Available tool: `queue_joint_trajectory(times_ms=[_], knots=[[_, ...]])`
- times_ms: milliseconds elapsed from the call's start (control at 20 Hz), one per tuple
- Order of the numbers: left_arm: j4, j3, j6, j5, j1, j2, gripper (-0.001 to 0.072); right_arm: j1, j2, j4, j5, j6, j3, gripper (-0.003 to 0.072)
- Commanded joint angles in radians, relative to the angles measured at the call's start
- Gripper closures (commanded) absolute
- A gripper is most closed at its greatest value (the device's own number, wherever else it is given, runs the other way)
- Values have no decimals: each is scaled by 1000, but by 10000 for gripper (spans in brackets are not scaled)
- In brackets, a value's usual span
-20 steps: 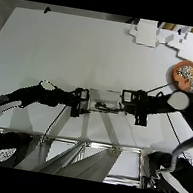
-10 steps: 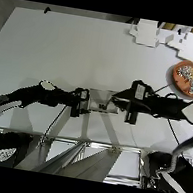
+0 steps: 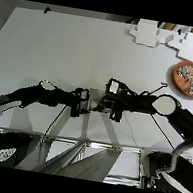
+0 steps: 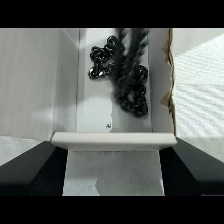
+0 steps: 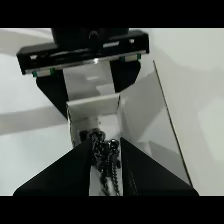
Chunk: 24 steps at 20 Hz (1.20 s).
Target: Fold the box and place the chain.
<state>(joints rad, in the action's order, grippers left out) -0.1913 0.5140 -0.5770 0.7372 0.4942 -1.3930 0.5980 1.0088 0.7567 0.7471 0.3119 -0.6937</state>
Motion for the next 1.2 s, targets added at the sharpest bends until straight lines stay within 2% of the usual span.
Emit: queue_joint_trajectory(times_ms=[0,150,400,550,750,950,1150], knots=[[0,1,0,0,0,0,438,5,15,90,-3,93,-1,475],[0,1,0,0,0,0,438,-49,-59,193,21,198,-1,403],[0,1,0,0,0,0,438,-285,-97,348,247,209,9,427],[0,1,0,0,0,0,438,-360,-95,322,255,128,64,437],[0,1,0,0,0,0,438,-360,-31,206,246,-81,148,438],[0,1,0,0,0,0,438,-360,84,128,185,-115,150,438],[0,1,0,0,0,0,438,-360,133,50,175,-205,150,460]])
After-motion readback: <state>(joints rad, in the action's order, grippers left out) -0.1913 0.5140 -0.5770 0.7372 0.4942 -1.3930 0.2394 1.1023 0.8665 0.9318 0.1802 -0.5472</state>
